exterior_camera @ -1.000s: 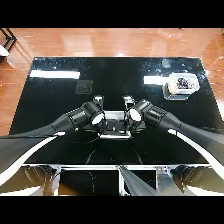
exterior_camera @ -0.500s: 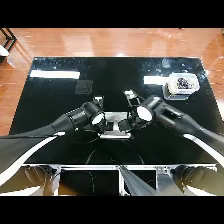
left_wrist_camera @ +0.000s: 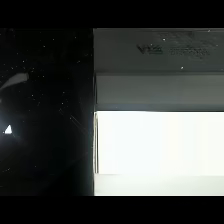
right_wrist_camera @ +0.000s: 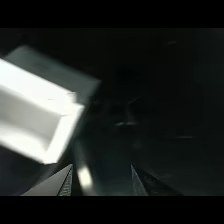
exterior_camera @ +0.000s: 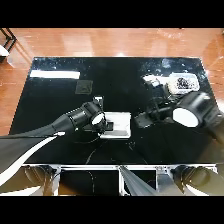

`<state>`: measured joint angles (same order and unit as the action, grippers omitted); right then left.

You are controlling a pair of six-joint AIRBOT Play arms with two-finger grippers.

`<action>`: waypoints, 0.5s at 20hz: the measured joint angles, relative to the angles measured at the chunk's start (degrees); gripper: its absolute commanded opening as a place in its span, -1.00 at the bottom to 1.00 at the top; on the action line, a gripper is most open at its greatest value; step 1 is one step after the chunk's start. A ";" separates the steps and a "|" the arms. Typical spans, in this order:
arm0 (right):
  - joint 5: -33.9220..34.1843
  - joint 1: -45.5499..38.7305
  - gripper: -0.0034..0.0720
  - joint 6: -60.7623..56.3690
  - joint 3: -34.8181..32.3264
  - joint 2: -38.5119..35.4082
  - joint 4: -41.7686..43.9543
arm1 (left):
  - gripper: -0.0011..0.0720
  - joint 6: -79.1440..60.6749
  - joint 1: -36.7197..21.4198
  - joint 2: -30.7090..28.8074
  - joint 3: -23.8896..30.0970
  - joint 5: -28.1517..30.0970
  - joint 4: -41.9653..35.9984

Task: Fold the box and place the chain.

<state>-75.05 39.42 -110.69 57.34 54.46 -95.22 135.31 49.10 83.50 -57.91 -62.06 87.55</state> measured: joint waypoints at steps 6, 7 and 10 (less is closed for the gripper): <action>5.35 -15.30 0.96 1.75 0.02 -1.49 -10.95 | -0.91 -0.07 0.00 0.00 0.00 0.02 0.00; 7.52 -18.67 0.95 2.12 0.00 -0.87 -11.58 | -0.91 -0.07 0.00 0.00 -0.02 0.02 0.00; 13.97 -29.42 0.93 2.75 1.29 3.48 -10.78 | -0.91 -0.09 0.00 0.00 0.00 0.04 0.00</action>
<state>-61.08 10.00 -107.94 58.63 57.93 -106.00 135.22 49.10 83.50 -57.91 -62.02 87.55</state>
